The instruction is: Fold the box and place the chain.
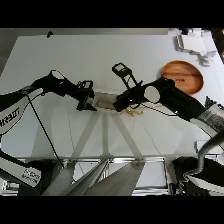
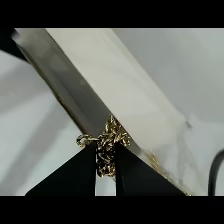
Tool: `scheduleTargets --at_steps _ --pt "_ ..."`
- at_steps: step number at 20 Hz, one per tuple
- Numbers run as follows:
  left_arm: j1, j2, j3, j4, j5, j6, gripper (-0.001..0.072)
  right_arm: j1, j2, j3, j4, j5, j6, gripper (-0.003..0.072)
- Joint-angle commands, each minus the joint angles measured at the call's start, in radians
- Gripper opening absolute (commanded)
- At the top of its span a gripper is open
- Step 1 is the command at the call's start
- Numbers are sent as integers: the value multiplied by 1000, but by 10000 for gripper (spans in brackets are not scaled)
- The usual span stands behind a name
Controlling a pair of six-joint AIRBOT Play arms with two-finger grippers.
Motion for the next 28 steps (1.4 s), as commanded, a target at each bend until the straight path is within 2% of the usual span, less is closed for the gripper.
scheduleTargets --at_steps 1,3,8,9,11,12,17,20,21,22,23,26,28 --pt "1 1 0 0 0 0 56 13 -23 19 250 -192 -153 8" --pt "1 1 0 0 0 0 56 13 -42 46 288 -192 -216 8" --pt "1 1 0 0 0 0 56 13 -110 62 289 -160 -225 14" --pt "1 1 0 0 0 0 56 13 -112 62 288 -142 -226 47" --pt "1 1 0 0 0 0 56 13 -111 63 269 -113 -230 285" --pt "1 1 0 0 0 0 56 11 -111 62 254 -97 -230 326" --pt "1 1 0 0 0 0 56 -81 -31 62 224 75 -281 326" --pt "1 1 0 0 0 0 56 -201 54 61 95 200 -219 350" --pt "1 1 0 0 0 0 56 -251 77 61 22 235 -156 435" --pt "1 1 0 0 0 0 56 -301 91 61 -37 264 -97 567" --pt "1 1 0 0 0 0 56 -356 98 60 -95 300 -43 603" --pt "1 1 0 0 0 0 56 -476 100 40 -257 400 90 608" --pt "1 1 0 0 0 0 56 -532 99 -2 -328 398 135 696"
